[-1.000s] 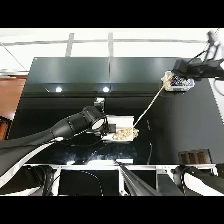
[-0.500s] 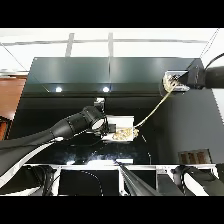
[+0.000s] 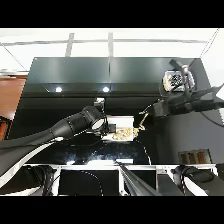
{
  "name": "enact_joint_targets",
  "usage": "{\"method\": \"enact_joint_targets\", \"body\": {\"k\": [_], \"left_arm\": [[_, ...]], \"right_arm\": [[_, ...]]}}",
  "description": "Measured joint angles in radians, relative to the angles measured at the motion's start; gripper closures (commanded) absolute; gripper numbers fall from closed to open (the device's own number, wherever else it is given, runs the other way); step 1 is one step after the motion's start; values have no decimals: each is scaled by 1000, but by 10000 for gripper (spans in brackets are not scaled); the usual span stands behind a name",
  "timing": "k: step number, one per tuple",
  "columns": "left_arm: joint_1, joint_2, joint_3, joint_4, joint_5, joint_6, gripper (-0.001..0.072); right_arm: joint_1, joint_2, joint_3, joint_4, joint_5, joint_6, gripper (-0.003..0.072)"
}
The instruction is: Fold the box and place the chain.
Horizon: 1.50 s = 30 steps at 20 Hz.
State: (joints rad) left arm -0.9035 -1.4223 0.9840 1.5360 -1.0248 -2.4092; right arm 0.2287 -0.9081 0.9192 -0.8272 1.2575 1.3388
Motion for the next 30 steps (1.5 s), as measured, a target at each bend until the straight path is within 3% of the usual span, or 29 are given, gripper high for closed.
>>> {"method": "enact_joint_targets", "body": {"k": [7, 15, 16, 17, 20, 26, 30], "left_arm": [[0, 0, 0, 0, 0, 0, 680], [0, 0, 0, 0, 0, 0, 680], [0, 0, 0, 0, 0, 0, 680], [0, 0, 0, 0, 0, 0, 680], [0, 0, 0, 0, -1, 0, 680], [0, 0, 0, 0, -1, 0, 680], [0, 0, 0, 0, -1, 0, 680]], "right_arm": [[119, -21, -100, 92, -129, -10, 677], [205, -74, -114, 113, -162, -15, 665], [208, -76, -114, 112, -160, -15, 597], [209, -77, -114, 113, -162, -15, 423], [210, -78, -114, 111, -154, -14, 391], [0, -6, -105, 27, -14, -90, 392], [-190, 64, -217, -69, -92, -210, 390]]}}
